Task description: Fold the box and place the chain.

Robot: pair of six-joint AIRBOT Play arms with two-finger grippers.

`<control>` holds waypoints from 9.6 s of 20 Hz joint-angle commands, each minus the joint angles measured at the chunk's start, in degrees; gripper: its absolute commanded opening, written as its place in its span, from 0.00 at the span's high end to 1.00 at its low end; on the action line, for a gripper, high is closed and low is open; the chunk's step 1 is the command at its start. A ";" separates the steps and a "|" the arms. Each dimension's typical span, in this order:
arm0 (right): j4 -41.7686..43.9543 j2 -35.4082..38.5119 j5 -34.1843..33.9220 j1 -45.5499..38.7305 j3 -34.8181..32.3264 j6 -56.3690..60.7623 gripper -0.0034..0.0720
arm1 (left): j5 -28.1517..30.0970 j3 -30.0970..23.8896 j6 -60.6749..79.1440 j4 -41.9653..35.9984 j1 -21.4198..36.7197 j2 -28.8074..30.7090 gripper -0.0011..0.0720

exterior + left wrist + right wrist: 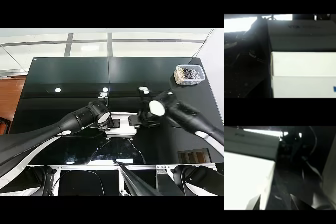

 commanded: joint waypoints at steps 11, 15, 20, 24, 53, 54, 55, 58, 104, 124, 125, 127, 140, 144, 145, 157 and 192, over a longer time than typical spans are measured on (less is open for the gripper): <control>-8.72 -4.13 -27.71 -44.70 7.17 4.98 0.08 | 0.09 0.02 -0.07 -0.02 0.00 0.02 0.95; 2.38 -25.51 -17.31 -49.68 30.86 5.20 0.09 | 0.09 0.02 -0.07 -0.04 0.00 0.02 0.95; 3.85 -44.54 -3.85 -49.68 54.12 11.80 0.09 | 0.20 0.02 -0.07 -0.02 0.00 0.00 0.95; 6.80 -47.19 -10.51 -49.72 55.17 14.32 0.17 | 0.26 0.02 -0.07 -0.04 0.00 -0.02 0.95; 21.05 -1.25 8.37 -46.71 38.47 -35.30 0.95 | 0.74 0.02 -0.07 -0.02 0.00 -0.02 0.95; 23.19 2.69 9.44 -46.10 34.32 -35.69 0.95 | 0.74 0.02 -0.07 -0.02 0.00 -0.02 0.95; 25.07 6.05 10.60 -45.29 30.23 -36.11 0.95 | 0.76 0.02 -0.07 -0.04 0.00 -0.02 0.95; 28.63 13.64 16.55 -41.53 18.64 -37.44 0.95 | 0.72 0.02 -0.07 -0.04 0.00 -0.02 0.95; 29.88 3.06 -4.55 -11.45 -3.89 -29.83 0.95 | 0.48 0.02 -0.07 -0.26 0.00 -0.02 0.95; 27.06 2.51 14.62 -12.83 14.71 -37.70 0.95 | 0.46 0.02 -0.07 -0.24 0.00 -0.02 0.95; 27.08 2.51 16.22 -12.70 14.21 -41.86 0.95 | 0.46 0.02 -0.07 -0.24 0.00 -0.02 0.95; 26.86 2.47 15.43 -12.70 12.11 -45.55 0.95 | 0.46 0.02 -0.07 -0.24 0.00 -0.02 0.95; 28.92 0.42 4.81 -8.83 7.52 -52.30 0.94 | 0.48 0.02 -0.07 -0.24 0.00 -0.02 0.95; 26.51 0.33 4.72 -8.85 7.54 -50.69 0.75 | 0.48 0.02 -0.07 -0.24 0.00 -0.02 0.95; 25.29 0.33 5.07 -9.01 7.54 -50.14 0.59 | 0.48 0.02 -0.07 -0.24 0.00 -0.02 0.95; 14.88 7.96 15.78 -22.43 5.22 -47.21 0.48 | 0.52 0.02 -0.07 -0.22 0.00 -0.02 0.95; 21.38 10.58 2.36 -27.17 -1.22 -47.56 0.48 | 11.91 -32.37 136.72 -41.86 18.23 28.79 0.01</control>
